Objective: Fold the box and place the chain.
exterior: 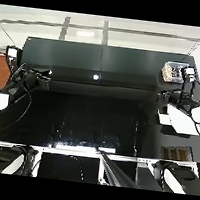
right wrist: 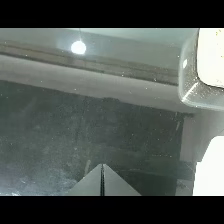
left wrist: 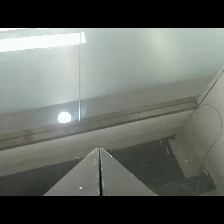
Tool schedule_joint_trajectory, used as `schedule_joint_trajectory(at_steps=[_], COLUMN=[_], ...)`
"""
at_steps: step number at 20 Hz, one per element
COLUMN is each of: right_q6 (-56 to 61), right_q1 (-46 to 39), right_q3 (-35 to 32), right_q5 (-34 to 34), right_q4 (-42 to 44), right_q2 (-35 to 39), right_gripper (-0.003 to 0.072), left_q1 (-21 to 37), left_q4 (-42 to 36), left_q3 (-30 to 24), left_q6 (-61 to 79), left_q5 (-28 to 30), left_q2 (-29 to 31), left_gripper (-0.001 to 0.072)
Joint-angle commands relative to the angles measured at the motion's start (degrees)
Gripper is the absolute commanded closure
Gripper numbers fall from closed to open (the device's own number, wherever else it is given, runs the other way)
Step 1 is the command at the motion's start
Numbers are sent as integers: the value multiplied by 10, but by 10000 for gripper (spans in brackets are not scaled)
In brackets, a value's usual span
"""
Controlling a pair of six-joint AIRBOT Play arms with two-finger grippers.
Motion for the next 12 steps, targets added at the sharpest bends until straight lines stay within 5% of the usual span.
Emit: schedule_joint_trajectory(at_steps=[1,12], right_q6=[0,0], right_q1=[0,0], right_q3=[0,0], right_q5=[0,0], right_q4=[0,0], right_q2=[0,0], right_gripper=[670,671], left_q1=[0,0], left_q4=[0,-1], left_q3=[0,0], left_q6=[0,-1], left_q5=[0,0], left_q2=[0,0], left_gripper=[681,681])
